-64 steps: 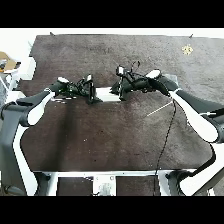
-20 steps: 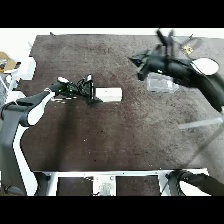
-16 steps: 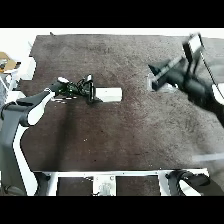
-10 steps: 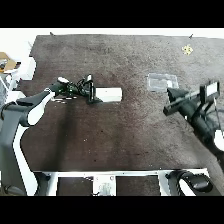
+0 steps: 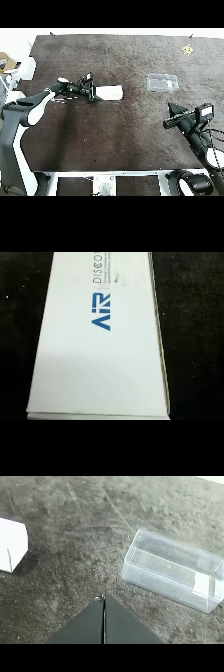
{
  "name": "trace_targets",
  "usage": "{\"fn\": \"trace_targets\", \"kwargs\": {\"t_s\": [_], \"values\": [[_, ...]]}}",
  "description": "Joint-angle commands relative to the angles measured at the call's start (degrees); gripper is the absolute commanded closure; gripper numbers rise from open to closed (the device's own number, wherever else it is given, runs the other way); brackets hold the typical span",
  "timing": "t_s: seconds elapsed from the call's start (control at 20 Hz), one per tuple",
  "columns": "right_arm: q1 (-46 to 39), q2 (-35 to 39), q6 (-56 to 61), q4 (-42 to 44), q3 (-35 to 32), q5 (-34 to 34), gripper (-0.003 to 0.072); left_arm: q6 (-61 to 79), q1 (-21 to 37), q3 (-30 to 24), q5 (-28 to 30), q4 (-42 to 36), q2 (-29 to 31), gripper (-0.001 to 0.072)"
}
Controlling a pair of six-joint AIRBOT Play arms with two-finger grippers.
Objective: Fold the box and place the chain.
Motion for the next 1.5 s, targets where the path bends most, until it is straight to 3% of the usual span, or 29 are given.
{"fn": "trace_targets", "kwargs": {"t_s": [0.0, 0.15, 0.2, 0.25, 0.35, 0.45, 0.5, 0.6, 0.8, 0.85, 0.95, 1.15, 1.45], "values": [[0.04, 0.39, 0.07, -0.07, -0.63, -0.39, 0.0684, -3.21, 0.50, 0.85, -0.59, -3.43, 0.98, 0.0702], [0.04, 0.39, 0.04, -0.07, -0.63, -0.42, 0.0684, -9.20, 2.51, 4.15, 1.75, -8.09, 4.76, 0.0703], [0.04, 0.39, 0.04, -0.09, -0.63, -0.39, 0.0684, -12.52, 3.61, 5.49, 5.03, -8.94, 7.04, 0.0704], [0.04, 0.39, 0.04, -0.09, -0.63, -0.42, 0.0684, -16.61, 4.70, 6.45, 10.05, -9.07, 9.51, 0.0704], [0.04, 0.39, 0.04, -0.09, -0.63, -0.48, 0.0684, -24.87, 7.34, 6.80, 26.32, -8.00, 15.15, 0.0704], [0.04, 0.39, 0.04, -0.09, -0.63, -0.87, 0.0684, -33.88, 10.21, 6.80, 42.84, -2.47, 17.97, 0.0704], [0.04, 0.39, 0.04, -0.09, -0.63, -0.85, 0.0684, -40.76, 12.15, 6.80, 48.43, -0.20, 18.56, 0.0704], [0.04, 0.39, 0.04, -0.09, -0.63, -0.85, 0.0684, -51.76, 16.72, 6.67, 48.83, 3.61, 18.38, 0.0704], [0.04, 0.39, 0.04, -0.09, -0.66, -0.85, 0.0684, -75.25, 23.85, 2.60, 47.54, 26.47, 18.14, 0.0705], [0.04, 0.39, 0.04, -0.09, -0.66, -0.85, 0.0684, -77.79, 24.90, 2.05, 47.15, 29.16, 17.35, 0.0705], [0.02, 0.39, 0.04, -0.09, -0.66, -0.85, 0.0684, -77.48, 25.35, 2.08, 46.12, 29.44, 14.62, 0.0705], [0.04, 0.39, 0.04, -0.07, -0.66, -0.83, 0.0684, -75.63, 23.41, 2.08, 52.06, 29.59, 10.56, 0.0705], [0.04, 0.39, 0.07, -0.07, -0.66, -0.83, 0.0684, -75.58, 23.41, 2.08, 52.57, 29.59, 6.88, 0.0704]]}}
